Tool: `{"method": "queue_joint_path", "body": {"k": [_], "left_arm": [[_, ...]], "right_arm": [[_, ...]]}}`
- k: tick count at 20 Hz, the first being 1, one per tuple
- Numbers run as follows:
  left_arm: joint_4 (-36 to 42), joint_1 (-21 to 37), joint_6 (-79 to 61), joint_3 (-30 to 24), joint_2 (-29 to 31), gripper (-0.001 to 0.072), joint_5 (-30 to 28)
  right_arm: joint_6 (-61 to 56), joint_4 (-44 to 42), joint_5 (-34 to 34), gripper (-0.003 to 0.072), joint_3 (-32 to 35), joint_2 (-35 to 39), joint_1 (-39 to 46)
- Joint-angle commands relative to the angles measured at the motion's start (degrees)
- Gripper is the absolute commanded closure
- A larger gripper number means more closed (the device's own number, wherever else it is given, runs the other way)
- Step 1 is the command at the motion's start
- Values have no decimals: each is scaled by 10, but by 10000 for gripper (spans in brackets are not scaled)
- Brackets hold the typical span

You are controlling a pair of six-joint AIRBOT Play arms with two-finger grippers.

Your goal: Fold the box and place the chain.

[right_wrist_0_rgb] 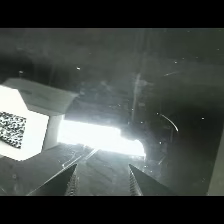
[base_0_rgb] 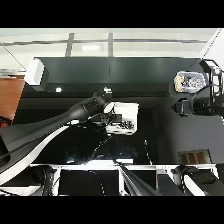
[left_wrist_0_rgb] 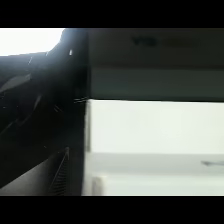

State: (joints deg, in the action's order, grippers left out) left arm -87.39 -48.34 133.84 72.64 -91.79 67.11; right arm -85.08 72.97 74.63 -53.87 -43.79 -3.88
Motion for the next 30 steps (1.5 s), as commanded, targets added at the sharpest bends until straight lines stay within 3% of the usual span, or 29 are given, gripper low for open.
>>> {"method": "queue_joint_path", "body": {"k": [1,4,8,12,14,16,18,19,21,24,26,30], "left_arm": [[-24,1,-25,8,28,260,-2],[-61,1,-150,2,85,260,19],[-196,6,-233,-30,184,260,64],[-193,105,-286,-131,279,260,26],[-80,200,-363,-204,325,260,-72],[180,303,-558,-283,354,259,-170],[474,373,-866,-337,345,257,-122],[556,391,-970,-353,331,184,-70],[595,389,-1076,-360,292,-4,10],[553,353,-1217,-360,243,-8,35],[552,334,-1318,-360,224,-8,-3],[569,307,-1511,-349,198,-9,-131]], "right_arm": [[0,8,8,306,0,5,3],[0,9,8,306,0,5,3],[-9,9,8,306,0,5,3],[-18,8,8,306,0,5,3],[-28,8,8,306,0,5,3],[-35,8,8,306,0,5,3],[-42,8,8,306,0,4,3],[-42,8,8,306,0,4,3],[-42,8,8,306,0,4,3],[-43,8,4,306,5,4,3],[-45,8,1,306,17,4,3],[-49,5,1,306,32,4,3]]}}
